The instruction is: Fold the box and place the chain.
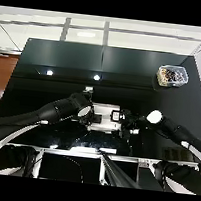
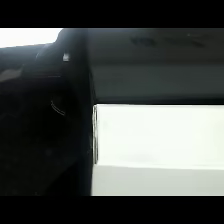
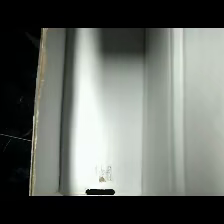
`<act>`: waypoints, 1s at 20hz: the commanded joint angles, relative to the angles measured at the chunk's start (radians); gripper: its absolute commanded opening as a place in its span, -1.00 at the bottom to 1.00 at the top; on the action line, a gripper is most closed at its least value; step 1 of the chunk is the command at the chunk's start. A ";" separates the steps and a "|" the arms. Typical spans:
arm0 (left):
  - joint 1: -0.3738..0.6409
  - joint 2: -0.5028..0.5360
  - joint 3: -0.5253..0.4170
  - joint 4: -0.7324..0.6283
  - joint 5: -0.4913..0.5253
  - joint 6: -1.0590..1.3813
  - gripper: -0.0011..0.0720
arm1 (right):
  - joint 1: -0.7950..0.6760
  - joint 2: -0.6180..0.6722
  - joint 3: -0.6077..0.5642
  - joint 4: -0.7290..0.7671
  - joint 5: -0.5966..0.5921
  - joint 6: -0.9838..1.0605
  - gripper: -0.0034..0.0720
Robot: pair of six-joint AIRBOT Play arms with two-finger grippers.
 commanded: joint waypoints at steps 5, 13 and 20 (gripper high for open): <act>0.001 0.003 0.000 0.018 -0.029 0.008 -0.89 | -0.002 0.153 0.000 -0.232 0.109 0.202 0.83; 0.000 0.003 0.000 0.018 -0.024 0.009 -0.89 | 0.001 0.142 -0.002 -0.197 0.097 0.196 0.40; 0.000 0.003 0.000 0.017 -0.026 0.010 -0.89 | 0.029 0.118 -0.002 -0.073 0.082 0.265 -0.27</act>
